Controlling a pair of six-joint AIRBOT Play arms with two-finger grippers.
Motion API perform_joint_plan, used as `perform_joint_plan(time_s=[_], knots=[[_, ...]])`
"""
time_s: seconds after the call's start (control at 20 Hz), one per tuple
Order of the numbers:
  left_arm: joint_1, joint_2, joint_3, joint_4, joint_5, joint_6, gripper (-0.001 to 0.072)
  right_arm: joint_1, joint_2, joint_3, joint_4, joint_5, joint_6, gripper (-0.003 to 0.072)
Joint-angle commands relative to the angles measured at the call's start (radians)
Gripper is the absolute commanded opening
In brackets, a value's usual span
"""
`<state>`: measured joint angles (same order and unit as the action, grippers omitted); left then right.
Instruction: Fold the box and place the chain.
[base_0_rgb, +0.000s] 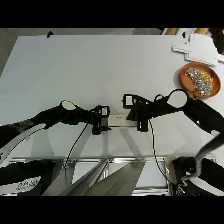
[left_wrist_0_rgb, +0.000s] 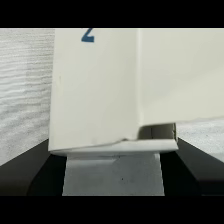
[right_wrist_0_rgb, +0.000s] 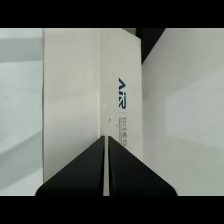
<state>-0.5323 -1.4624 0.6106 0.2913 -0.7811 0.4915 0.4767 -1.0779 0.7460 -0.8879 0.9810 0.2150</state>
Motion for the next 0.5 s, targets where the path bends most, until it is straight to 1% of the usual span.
perform_joint_plan(time_s=[0.0,0.05,0.15,0.2,0.45], knots=[[0.001,0.001,0.0,0.001,-0.001,0.002,0.0048,0.003,0.066,-0.006,-0.032,-0.027,-0.005,0.0068],[0.001,0.001,0.0,0.001,-0.001,0.002,0.0048,0.003,0.082,-0.006,-0.021,-0.023,-0.005,0.007],[0.001,0.001,0.0,0.001,-0.001,0.002,0.0048,0.003,0.085,-0.006,0.016,-0.003,-0.005,0.0172],[0.001,0.001,0.0,0.001,-0.001,0.002,0.0048,0.006,0.081,-0.008,0.037,-0.005,-0.005,0.0179],[0.001,0.001,0.0,0.001,-0.001,0.002,0.0048,0.074,0.03,-0.009,0.039,-0.016,-0.006,0.0184]])
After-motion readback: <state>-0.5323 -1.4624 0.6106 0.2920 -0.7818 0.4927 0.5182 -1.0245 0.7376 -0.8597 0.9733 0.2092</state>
